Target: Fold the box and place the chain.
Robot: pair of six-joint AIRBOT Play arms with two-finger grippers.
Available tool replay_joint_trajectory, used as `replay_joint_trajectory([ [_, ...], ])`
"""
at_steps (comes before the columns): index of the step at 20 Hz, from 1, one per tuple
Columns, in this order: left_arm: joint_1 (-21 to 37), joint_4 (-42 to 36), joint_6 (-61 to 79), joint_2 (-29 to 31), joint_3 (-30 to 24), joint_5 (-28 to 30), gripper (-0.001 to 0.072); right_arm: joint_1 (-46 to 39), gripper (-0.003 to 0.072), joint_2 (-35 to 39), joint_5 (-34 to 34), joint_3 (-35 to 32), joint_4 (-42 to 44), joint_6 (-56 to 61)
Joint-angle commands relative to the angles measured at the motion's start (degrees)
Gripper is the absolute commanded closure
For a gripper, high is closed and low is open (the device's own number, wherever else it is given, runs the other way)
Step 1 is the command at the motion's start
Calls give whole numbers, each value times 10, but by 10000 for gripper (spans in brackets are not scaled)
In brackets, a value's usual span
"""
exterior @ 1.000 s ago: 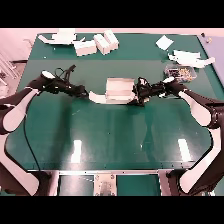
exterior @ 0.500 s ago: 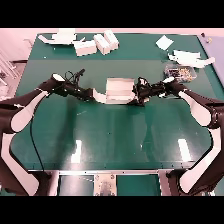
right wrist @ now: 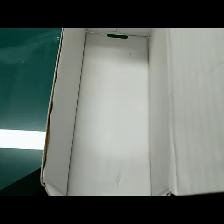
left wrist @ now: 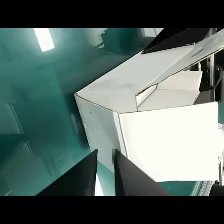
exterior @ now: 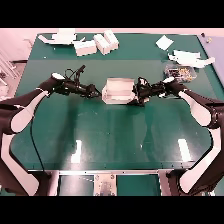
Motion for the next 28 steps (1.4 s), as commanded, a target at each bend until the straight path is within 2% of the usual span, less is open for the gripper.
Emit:
replay_joint_trajectory([
  [1,0,-29,5,1,0,-7,482,0,123,0,0,0,0,0],
  [2,0,-37,13,1,0,-9,455,0,123,0,0,0,0,0],
  [7,0,-49,15,1,0,-16,440,0,123,0,0,0,0,0],
  [8,0,-52,15,2,0,-18,374,0,123,0,0,0,0,0],
  [13,-11,-50,15,2,5,-15,374,0,123,0,0,0,0,0],
  [15,-25,-24,15,2,27,-8,374,0,123,0,0,0,0,0],
  [18,-38,55,-36,2,68,5,373,0,123,0,0,0,0,0],
  [20,-39,58,-45,2,79,3,374,0,123,0,0,0,0,0],
  [22,-40,63,-49,2,80,3,366,0,123,0,0,0,0,0],
  [23,-43,82,-65,2,80,7,281,0,123,0,0,0,0,0],
  [28,-61,109,-80,2,80,15,282,0,123,0,0,0,0,0],
])
